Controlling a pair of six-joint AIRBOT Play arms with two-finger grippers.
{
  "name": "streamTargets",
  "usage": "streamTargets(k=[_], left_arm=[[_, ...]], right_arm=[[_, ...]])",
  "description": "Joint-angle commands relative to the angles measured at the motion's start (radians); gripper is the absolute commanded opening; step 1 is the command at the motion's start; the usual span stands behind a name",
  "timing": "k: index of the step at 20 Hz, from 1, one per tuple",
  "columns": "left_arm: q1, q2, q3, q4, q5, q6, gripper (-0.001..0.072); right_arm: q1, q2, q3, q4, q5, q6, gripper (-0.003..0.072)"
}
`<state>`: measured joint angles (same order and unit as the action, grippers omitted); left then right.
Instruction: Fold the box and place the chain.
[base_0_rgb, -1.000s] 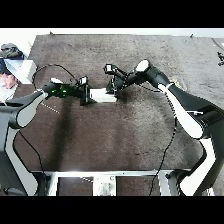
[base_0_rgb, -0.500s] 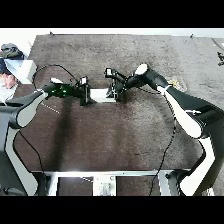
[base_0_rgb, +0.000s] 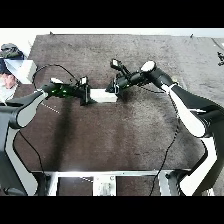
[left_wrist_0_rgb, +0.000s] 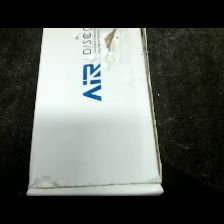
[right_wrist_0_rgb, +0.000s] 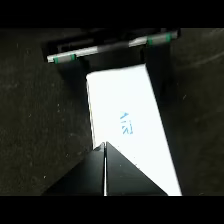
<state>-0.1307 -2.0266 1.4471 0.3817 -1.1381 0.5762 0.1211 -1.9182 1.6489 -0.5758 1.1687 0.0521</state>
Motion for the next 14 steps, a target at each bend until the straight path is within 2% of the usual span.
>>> streamTargets(k=[1,8,10,14], left_arm=[[0.001,0.000,0.000,0.000,0.000,0.000,0.0205],[0.001,0.000,0.000,0.000,0.000,0.000,0.0205],[0.001,0.000,0.000,0.000,0.000,0.000,0.0205],[0.001,0.000,0.000,0.000,0.000,0.000,0.0205]], right_arm=[[-0.003,-0.043,-0.001,-0.059,0.003,0.077,0.0002],[-0.004,-0.068,0.000,-0.128,0.003,0.129,0.0002],[-0.006,-0.031,0.000,-0.063,0.015,0.127,0.0001],[-0.019,0.124,0.000,0.090,0.063,0.125,-0.0014]])
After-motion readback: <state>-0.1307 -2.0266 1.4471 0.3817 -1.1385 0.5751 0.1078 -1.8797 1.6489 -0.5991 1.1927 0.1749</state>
